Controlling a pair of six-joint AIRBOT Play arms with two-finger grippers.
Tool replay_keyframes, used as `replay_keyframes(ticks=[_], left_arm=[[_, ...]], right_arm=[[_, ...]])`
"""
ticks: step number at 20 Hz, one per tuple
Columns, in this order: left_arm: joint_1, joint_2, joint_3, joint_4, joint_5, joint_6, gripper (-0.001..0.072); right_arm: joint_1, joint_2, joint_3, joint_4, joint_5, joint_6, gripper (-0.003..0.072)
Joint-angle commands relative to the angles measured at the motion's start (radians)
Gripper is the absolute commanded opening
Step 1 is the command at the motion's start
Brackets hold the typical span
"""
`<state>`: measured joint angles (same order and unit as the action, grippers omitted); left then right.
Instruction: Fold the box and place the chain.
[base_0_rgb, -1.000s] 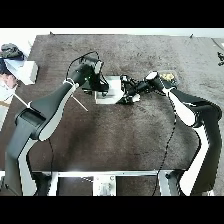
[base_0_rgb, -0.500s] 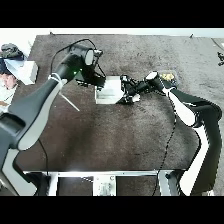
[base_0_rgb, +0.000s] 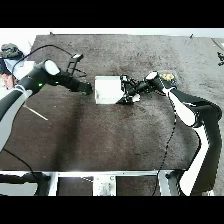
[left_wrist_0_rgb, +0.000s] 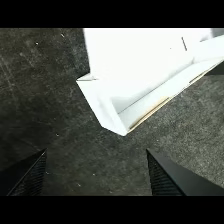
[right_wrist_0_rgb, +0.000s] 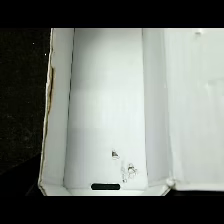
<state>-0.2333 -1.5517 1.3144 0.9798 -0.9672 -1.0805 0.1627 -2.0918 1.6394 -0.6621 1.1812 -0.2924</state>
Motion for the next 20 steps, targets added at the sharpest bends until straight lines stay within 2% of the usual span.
replay_keyframes(ticks=[1,3,6,8,10,12,14,15,20], left_arm=[[0.071,0.018,-0.068,-0.152,0.062,0.146,0.0674],[0.068,0.018,-0.066,-0.181,0.136,0.162,0.0673],[0.077,-0.019,-0.061,-0.148,0.183,0.206,0.0674],[0.106,-0.098,-0.028,-0.272,0.164,0.336,0.0674],[0.147,-0.192,0.048,-0.47,0.053,0.564,0.0674],[0.176,-0.281,0.147,-0.497,-0.113,0.765,0.0673],[0.194,-0.358,0.219,-0.484,-0.222,0.864,0.0673],[0.193,-0.385,0.232,-0.489,-0.25,0.957,0.0673],[0.153,-0.45,0.232,-0.478,-0.245,1.347,0.0676]], right_arm=[[0.0,-0.001,0.0,0.0,0.0,0.0,0.0451],[0.0,-0.001,0.0,0.0,0.0,0.0,0.0451],[0.0,-0.001,0.0,0.0,0.0,0.0,0.0451],[0.0,-0.001,0.0,0.0,0.0,0.0,0.0451],[0.0,-0.001,0.0,0.0,0.0,0.0,0.0451],[0.0,-0.001,0.0,0.0,0.0,0.0,0.0451],[0.0,-0.001,0.0,0.0,0.0,0.0,0.0451],[0.0,-0.001,0.0,0.0,0.0,0.0,0.0451],[0.0,-0.001,0.0,0.0,0.0,0.0,0.0451]])
